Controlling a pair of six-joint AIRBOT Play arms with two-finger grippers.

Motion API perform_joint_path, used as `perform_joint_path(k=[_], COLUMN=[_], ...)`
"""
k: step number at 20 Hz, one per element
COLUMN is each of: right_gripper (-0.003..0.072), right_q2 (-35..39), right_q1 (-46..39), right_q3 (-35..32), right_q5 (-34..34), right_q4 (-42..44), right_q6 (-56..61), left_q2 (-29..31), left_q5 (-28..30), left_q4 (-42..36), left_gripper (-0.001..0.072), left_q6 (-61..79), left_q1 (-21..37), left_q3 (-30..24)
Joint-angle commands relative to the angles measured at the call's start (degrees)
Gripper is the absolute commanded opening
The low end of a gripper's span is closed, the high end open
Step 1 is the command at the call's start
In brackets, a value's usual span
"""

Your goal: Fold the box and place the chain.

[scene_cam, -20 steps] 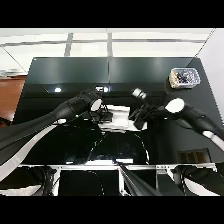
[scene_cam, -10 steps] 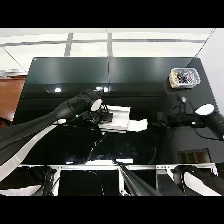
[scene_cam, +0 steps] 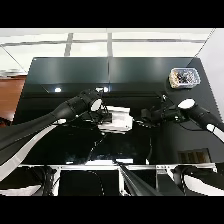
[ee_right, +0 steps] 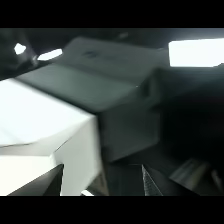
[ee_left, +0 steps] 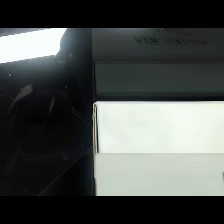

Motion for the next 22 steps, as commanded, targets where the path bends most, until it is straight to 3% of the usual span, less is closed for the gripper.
perform_joint_path(k=[1,5,6,7,9,13,14,22], right_gripper=[0.0546,0.0541,0.0499,0.0406,0.0405,0.0403,0.0349,0.0304], right_q2=[-0.39,-0.39,-0.39,-0.39,-0.39,-0.39,-0.39,-0.72], right_q1=[1.81,5.07,6.23,7.13,8.55,11.54,12.61,21.75], right_q3=[3.39,5.07,5.2,5.22,5.25,7.45,8.46,14.84], right_q5=[4.79,2.23,1.57,1.03,0.09,-1.62,-2.19,-4.61], right_q4=[1.38,2.14,2.08,1.97,0.94,-6.43,-8.72,-32.46], right_q6=[-0.94,-0.9,-0.9,-0.66,1.57,7.87,9.75,33.14], left_q2=[0.0,0.0,0.0,0.0,0.0,0.0,0.0,0.0], left_q5=[-0.13,-0.13,-0.13,-0.13,-0.15,-0.13,-0.11,-0.11], left_q4=[0.02,0.02,0.0,0.0,0.0,0.0,0.0,0.0], left_gripper=[0.0029,0.0029,0.0029,0.0029,0.0029,0.0029,0.0029,0.0029], left_q6=[0.0,0.0,0.0,0.0,0.0,0.0,-0.02,0.0], left_q1=[0.07,0.07,0.07,0.07,0.07,0.07,0.07,0.07], left_q3=[0.02,0.02,0.02,0.02,0.02,0.02,0.02,0.02])
